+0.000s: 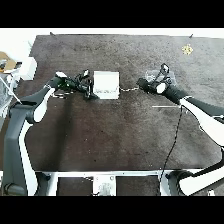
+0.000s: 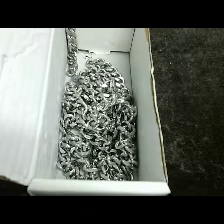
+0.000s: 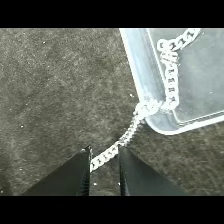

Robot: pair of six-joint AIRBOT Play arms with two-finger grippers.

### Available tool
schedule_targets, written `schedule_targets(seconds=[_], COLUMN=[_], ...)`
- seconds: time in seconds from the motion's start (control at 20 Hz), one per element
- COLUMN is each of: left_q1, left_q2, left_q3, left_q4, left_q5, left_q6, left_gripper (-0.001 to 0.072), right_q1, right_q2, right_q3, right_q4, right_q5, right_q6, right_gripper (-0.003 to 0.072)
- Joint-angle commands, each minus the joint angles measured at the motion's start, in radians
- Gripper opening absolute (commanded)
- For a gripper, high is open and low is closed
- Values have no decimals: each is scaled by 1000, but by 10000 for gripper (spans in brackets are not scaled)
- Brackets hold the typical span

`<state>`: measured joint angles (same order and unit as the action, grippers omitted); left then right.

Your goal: Fold the box and place the chain.

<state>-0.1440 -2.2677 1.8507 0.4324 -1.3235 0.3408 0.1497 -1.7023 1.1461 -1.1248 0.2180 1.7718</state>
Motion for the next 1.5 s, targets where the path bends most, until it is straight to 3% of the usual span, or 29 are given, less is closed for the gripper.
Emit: schedule_targets(seconds=[0.0, 0.2, 0.35, 0.45, 0.7, 0.85, 0.95, 1.0, 1.25, 1.45], left_q1=[-1, 0, 0, 0, 0, 0, 0, 0, 0, 0], left_q2=[0, 0, 0, 0, 0, 0, 0, 0, 0, 0], left_q3=[0, 0, 0, 0, 0, 0, 0, 0, 0, 0], left_q4=[0, 0, 1, 0, 0, 0, 0, 0, 0, 0], left_q5=[0, 0, 0, 0, 0, 0, 0, 0, 0, 0], left_q6=[0, 0, 0, 0, 0, 0, 0, 0, 0, 0], left_gripper=[354, 354, 354, 354, 354, 354, 354, 354, 355, 354], right_q1=[11, -2, -21, -29, -23, 8, 39, 49, 117, 206], right_q2=[25, 52, 52, 52, 13, -46, -56, -47, 114, 287], right_q3=[7, 6, -18, -46, -63, -36, -33, -33, -34, -34], right_q4=[-25, -80, -88, -83, 8, 53, 45, 45, -7, -76], right_q5=[76, 168, 168, 113, -114, -163, -228, -238, -188, -220], right_q6=[-25, -21, -21, -21, 35, 35, 35, 35, -12, -26], right_gripper=[215, 215, 218, 308, 304, 301, 77, 0, 1, 1])
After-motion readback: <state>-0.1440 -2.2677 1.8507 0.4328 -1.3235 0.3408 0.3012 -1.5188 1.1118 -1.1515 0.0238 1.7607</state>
